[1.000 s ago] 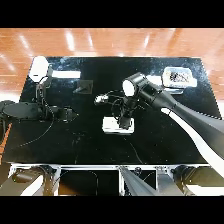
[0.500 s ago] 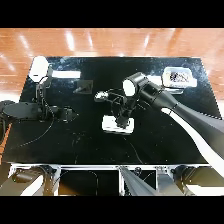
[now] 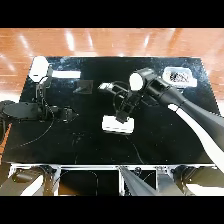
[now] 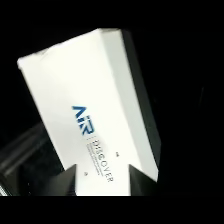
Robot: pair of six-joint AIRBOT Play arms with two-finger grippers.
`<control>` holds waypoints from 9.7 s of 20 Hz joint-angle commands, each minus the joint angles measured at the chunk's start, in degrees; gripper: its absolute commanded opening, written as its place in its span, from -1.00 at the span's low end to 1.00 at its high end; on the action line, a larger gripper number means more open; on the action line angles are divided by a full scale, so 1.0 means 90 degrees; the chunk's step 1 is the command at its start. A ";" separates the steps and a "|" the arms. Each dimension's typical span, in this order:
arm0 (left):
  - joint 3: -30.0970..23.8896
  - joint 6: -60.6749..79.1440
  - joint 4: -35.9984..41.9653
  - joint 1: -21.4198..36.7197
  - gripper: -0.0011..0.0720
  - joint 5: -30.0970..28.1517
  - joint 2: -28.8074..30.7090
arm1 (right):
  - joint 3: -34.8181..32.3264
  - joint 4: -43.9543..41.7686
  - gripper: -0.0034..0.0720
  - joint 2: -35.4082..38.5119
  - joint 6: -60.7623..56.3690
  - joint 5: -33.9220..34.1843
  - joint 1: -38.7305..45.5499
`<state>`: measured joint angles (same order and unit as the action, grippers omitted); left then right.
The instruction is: Fold the box and place the chain.
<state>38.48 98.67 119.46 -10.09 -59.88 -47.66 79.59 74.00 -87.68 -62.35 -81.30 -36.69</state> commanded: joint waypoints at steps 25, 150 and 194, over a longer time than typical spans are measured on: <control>-0.0002 -0.0010 -0.0005 -0.0002 0.42 0.0012 -0.0015 | -0.4534 -0.4328 -0.82 0.2455 -0.4517 0.4534 0.0357; 0.1275 0.8155 0.0996 -0.2424 0.70 0.0726 -0.3215 | -0.4534 -0.0381 -0.82 0.4303 -0.3529 0.1253 0.3152; 0.2030 0.5217 -0.0109 0.5591 -0.91 0.0435 -0.2931 | -0.4534 -0.0389 -0.82 0.4303 -0.3194 0.1668 0.3152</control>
<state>54.57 145.93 118.32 38.54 -57.63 -70.22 38.76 70.54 -48.99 -91.09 -67.02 -8.36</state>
